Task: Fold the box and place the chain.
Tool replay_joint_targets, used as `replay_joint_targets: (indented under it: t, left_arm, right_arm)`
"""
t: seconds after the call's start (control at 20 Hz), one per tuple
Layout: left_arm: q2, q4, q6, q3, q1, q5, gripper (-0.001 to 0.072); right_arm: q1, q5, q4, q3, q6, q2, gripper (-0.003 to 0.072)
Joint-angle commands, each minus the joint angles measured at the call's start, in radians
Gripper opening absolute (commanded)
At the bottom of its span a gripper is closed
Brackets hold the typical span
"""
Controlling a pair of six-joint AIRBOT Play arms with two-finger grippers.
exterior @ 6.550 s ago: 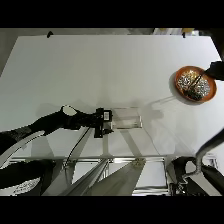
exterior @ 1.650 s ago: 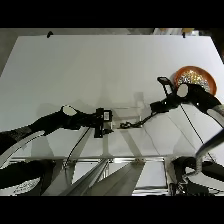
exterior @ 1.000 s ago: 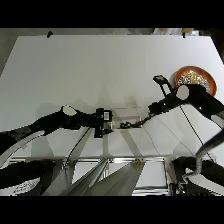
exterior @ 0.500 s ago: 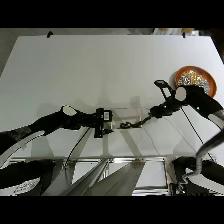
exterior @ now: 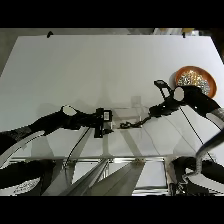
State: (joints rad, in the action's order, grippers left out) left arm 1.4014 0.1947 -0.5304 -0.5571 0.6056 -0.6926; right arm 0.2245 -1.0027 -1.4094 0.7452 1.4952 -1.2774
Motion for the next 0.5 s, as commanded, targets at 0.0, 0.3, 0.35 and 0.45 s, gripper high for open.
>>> replay_joint_targets:
  t: [0.0, 0.3, 0.35, 0.45]
  left_arm:
    - [0.000, 0.000, 0.000, 0.000, 0.000, 0.000, 0.0142]
    - [0.000, 0.000, 0.000, 0.000, 0.000, 0.000, 0.0142]
    - [0.000, 0.000, 0.000, 0.000, 0.000, 0.000, 0.0142]
    - [0.000, 0.000, 0.000, 0.000, 0.000, 0.000, 0.0142]
  right_arm:
    - [0.001, 0.023, 0.002, 0.000, 0.024, -0.001, 0.0244]
    - [0.001, -0.022, 0.003, 0.000, 0.027, -0.019, 0.0149]
    - [0.001, -0.035, 0.003, 0.000, 0.027, -0.019, 0.0143]
    - [0.001, -0.064, 0.003, 0.000, 0.024, -0.019, 0.0048]
